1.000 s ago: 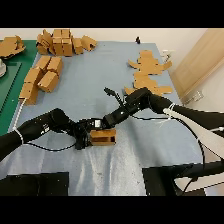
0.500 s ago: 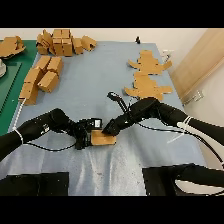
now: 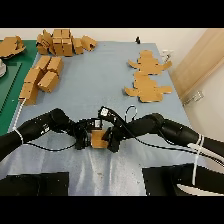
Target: Fold the box.
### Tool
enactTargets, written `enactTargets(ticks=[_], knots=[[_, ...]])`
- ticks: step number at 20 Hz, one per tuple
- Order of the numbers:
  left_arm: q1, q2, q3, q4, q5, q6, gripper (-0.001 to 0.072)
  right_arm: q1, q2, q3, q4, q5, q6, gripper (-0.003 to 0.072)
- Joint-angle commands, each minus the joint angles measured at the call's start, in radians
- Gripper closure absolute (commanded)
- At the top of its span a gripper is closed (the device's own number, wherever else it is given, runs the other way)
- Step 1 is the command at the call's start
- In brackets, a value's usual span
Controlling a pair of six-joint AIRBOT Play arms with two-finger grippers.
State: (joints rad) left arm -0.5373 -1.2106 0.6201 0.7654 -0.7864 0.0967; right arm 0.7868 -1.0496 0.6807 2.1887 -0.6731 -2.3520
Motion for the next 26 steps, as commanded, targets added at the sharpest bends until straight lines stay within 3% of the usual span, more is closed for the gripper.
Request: enactTargets(ticks=[1, 4, 7, 9, 17, 26], knots=[[0.001, 0.0, 0.0, 0.0, 0.0, 0.0, 0.0177, 0.071, 0.072, -0.02, -0.165, 0.123, -0.009, 0.0682], [0.001, 0.0, 0.0, 0.0, 0.0, 0.0, 0.0177, 0.075, 0.071, -0.018, -0.173, 0.125, -0.09, 0.0619], [0.001, 0.0, 0.0, 0.0, 0.0, 0.0, 0.0177, 0.075, 0.07, -0.017, -0.173, 0.126, -0.146, 0.0614], [0.001, 0.0, 0.0, 0.0, 0.0, 0.0, 0.0177, 0.076, 0.07, -0.017, -0.173, 0.127, -0.174, 0.026], [0.001, 0.0, 0.0, 0.0, 0.0, 0.0, 0.0177, 0.082, 0.025, -0.017, -0.17, 0.123, -0.332, 0.026], [0.001, 0.0, 0.0, 0.0, 0.0, 0.0, 0.0177, 0.109, 0.012, -0.017, -0.183, 0.088, -0.354, 0.026]])
